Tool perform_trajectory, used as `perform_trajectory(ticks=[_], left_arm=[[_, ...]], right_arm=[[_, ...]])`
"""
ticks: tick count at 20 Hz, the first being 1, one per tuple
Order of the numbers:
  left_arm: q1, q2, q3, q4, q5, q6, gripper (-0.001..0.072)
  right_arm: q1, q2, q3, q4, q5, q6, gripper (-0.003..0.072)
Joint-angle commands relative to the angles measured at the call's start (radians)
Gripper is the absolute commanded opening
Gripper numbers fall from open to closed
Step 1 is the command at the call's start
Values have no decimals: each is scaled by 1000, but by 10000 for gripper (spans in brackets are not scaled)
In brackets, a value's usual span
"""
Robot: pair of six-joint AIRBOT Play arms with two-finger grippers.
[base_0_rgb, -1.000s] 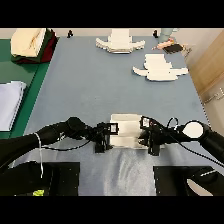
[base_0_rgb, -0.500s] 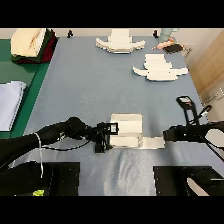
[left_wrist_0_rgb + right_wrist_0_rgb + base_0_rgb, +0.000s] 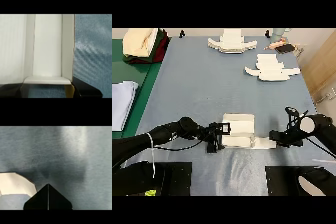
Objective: Fold the box.
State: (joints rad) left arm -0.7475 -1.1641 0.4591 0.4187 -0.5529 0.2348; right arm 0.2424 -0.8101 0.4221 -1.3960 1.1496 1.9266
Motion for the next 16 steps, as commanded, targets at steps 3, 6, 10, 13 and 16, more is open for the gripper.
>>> perform_trajectory(ticks=[3,6,10,13,16], left_arm=[[0,0,1,0,0,0,525],[0,0,1,0,0,0,525],[0,0,1,0,0,0,525],[0,0,1,0,0,0,525],[0,0,1,0,0,0,525]], right_arm=[[-4,-23,-2,204,-11,-133,2],[-4,127,-2,290,5,-133,2],[-4,192,-7,321,4,-169,4],[-3,159,-34,440,-34,-282,258],[-3,130,-32,533,-69,-392,405]])
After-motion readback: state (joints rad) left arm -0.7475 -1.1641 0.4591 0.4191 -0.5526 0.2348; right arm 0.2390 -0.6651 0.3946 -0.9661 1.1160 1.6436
